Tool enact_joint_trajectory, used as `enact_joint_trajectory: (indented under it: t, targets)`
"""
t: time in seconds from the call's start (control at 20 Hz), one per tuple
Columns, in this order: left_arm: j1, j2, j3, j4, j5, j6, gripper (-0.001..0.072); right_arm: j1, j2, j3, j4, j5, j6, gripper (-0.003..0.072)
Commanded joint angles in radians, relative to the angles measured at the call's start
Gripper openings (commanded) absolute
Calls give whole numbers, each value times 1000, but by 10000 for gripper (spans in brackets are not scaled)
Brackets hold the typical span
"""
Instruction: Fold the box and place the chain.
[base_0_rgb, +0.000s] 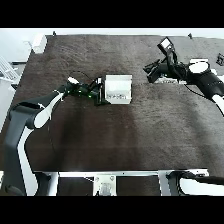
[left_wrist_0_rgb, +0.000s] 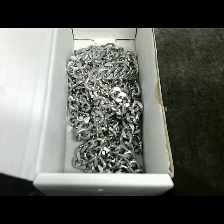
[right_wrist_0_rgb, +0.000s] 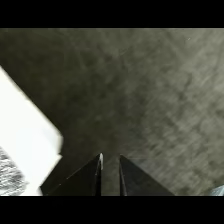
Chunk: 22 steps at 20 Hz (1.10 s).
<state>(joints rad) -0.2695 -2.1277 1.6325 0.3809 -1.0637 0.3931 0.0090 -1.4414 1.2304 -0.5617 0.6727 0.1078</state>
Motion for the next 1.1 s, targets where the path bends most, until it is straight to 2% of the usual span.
enact_joint_trajectory:
  t: [0.0, 0.15, 0.45, 0.55, 0.8, 1.05]
  targets:
    - [1, 1, 0, 0, -2, 0, 471, -51, -91, 18, 250, 56, -267, 127]
    - [1, 1, 0, 0, -3, 0, 471, -57, -197, 111, 274, 195, -277, 127]
    - [1, 1, 0, 0, -2, 0, 472, -35, -341, 285, 274, 344, -228, 113]
    - [1, 2, 0, 0, -2, 0, 471, -26, -360, 299, 264, 354, -217, 72]
    - [1, 2, 0, 0, -2, 0, 471, 3, -364, 299, 172, 393, -194, 73]
    - [1, 2, 0, 0, -2, 0, 471, 10, -364, 300, 130, 486, -167, 73]
